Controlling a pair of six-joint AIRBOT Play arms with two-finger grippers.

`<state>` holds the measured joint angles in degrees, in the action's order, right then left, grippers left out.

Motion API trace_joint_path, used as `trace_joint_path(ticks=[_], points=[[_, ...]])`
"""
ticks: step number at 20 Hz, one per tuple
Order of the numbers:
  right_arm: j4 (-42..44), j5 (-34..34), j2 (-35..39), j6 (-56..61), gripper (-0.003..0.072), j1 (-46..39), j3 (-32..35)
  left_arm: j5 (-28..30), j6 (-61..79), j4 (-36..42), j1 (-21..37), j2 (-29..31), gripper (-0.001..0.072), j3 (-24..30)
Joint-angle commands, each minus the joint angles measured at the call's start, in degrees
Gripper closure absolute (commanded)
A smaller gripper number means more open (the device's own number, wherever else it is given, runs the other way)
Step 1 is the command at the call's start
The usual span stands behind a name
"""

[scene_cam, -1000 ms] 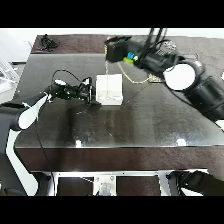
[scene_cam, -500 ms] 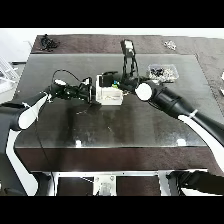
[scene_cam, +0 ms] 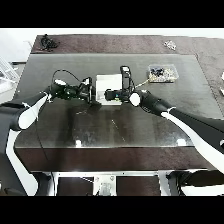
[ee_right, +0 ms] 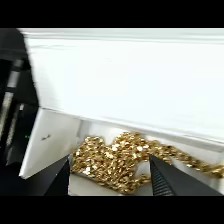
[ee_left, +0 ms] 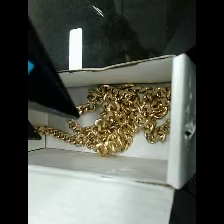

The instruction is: Fold the box and place the chain.

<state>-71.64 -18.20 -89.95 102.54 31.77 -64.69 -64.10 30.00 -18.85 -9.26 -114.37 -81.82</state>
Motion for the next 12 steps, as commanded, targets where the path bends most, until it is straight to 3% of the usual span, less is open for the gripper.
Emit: trace_joint_path(ticks=[1, 3, 6, 9, 12], points=[[-0.15, 1.57, 3.26, -0.09, 0.0125, -2.78, 0.31, 0.00, 0.02, 0.00, -0.02, 0.04, 0.0293, -0.02], [-4.37, 4.20, 10.62, -0.52, 0.0129, -4.83, 0.33, 0.00, 0.02, 0.00, -0.02, 0.04, 0.0293, -0.02], [-6.21, 2.27, 17.20, -0.15, 0.0139, -12.96, 3.65, 0.00, 0.02, 0.00, -0.02, 0.04, 0.0293, -0.02], [-4.61, 7.34, 15.30, 5.31, 0.0138, -24.17, 10.10, 0.02, 0.02, 0.00, -0.02, 0.04, 0.0293, -0.02], [0.33, 9.81, 7.23, 6.54, 0.0137, -28.70, 10.05, 0.00, 0.02, 0.00, -0.02, 0.04, 0.0293, -0.02]])
